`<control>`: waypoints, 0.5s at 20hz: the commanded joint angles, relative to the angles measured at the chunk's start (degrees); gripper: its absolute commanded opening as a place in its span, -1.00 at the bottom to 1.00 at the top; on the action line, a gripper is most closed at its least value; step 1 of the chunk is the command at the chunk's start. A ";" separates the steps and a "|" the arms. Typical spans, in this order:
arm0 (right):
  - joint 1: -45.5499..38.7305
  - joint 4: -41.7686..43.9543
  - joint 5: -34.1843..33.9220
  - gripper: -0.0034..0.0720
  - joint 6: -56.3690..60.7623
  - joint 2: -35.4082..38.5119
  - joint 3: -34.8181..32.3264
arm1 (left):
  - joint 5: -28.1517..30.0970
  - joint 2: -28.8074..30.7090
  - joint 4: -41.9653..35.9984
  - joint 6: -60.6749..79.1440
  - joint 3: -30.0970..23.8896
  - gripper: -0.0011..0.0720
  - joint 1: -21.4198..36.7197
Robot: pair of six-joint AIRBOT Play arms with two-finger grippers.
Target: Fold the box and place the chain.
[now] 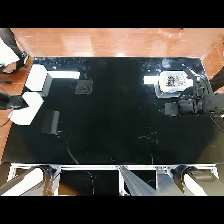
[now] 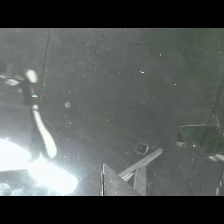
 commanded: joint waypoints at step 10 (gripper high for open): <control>-0.02 -0.42 0.76 -0.85 0.79 0.02 -0.02 | 17.92 -17.38 -5.25 9.99 4.74 0.42 3.37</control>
